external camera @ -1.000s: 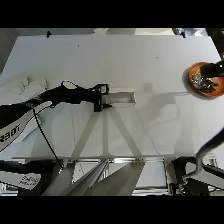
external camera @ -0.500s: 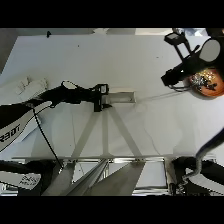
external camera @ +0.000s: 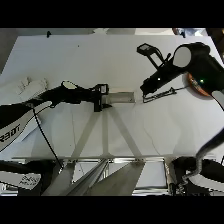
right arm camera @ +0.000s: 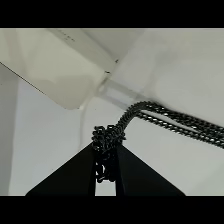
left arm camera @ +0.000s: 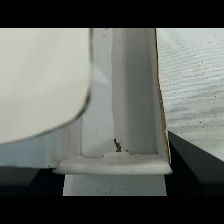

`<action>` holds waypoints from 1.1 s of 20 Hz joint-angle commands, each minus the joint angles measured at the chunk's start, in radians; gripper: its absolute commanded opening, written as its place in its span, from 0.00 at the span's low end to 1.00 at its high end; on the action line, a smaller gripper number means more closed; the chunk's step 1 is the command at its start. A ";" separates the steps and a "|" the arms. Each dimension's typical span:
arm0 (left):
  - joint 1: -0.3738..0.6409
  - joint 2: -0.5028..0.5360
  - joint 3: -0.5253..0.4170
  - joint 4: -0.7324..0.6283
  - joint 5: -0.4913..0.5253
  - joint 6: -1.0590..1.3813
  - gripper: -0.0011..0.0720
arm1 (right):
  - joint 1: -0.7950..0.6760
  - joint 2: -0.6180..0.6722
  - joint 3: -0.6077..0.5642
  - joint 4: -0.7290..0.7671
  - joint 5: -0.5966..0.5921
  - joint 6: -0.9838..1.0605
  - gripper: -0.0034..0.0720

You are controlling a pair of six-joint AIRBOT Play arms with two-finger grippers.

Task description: Fold the box and place the chain.

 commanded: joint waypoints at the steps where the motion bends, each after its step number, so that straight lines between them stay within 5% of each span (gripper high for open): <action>1: -0.001 0.000 0.000 0.000 0.000 0.000 0.49 | 0.011 -0.047 -0.005 0.044 0.019 -0.033 0.07; 10: -0.001 0.000 0.000 0.000 0.000 0.000 0.49 | 0.016 -0.078 -0.012 0.217 -0.038 -0.089 0.07; 18: -0.001 0.000 0.000 0.000 0.000 0.000 0.49 | 0.108 -0.111 -0.012 0.219 -0.308 -0.085 0.07; 22: -0.001 0.000 0.000 0.000 0.000 0.000 0.49 | 0.112 -0.163 -0.012 0.213 -0.314 -0.085 0.07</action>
